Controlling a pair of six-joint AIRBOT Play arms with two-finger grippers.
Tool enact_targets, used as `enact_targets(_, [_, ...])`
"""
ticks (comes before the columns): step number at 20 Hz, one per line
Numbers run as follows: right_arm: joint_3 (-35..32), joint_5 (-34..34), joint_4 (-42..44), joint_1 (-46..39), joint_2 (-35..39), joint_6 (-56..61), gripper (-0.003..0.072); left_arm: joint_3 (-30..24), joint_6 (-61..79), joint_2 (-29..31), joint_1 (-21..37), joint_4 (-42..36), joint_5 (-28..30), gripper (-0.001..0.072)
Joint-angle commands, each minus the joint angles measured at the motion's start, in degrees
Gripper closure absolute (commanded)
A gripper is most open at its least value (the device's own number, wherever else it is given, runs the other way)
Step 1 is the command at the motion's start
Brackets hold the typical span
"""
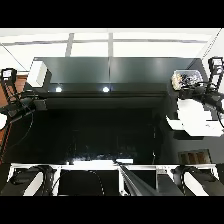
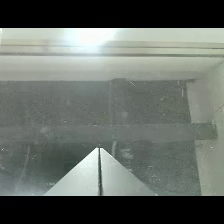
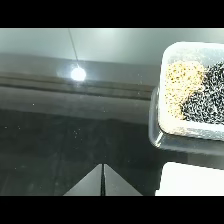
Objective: Fold the box and place the chain.
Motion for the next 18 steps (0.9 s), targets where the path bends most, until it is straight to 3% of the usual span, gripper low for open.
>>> enact_targets(1, [0.0, 0.0, 0.0, 0.0, 0.0, 0.0, 0.0673, 0.0, 0.0, 0.0, 0.0, 0.0, 0.0, 0.0681])
enact_targets(13, [0.0, -0.4, 0.7, 0.0, 0.0, 0.1, 0.0673, 0.0, 0.0, 0.0, 0.0, 0.0, 0.0, 0.0682])
enact_targets(18, [0.0, -2.5, 14.2, 0.0, 0.0, 0.1, 0.0673, 0.0, 0.0, -0.5, 0.0, -1.5, 6.4, 0.0681])
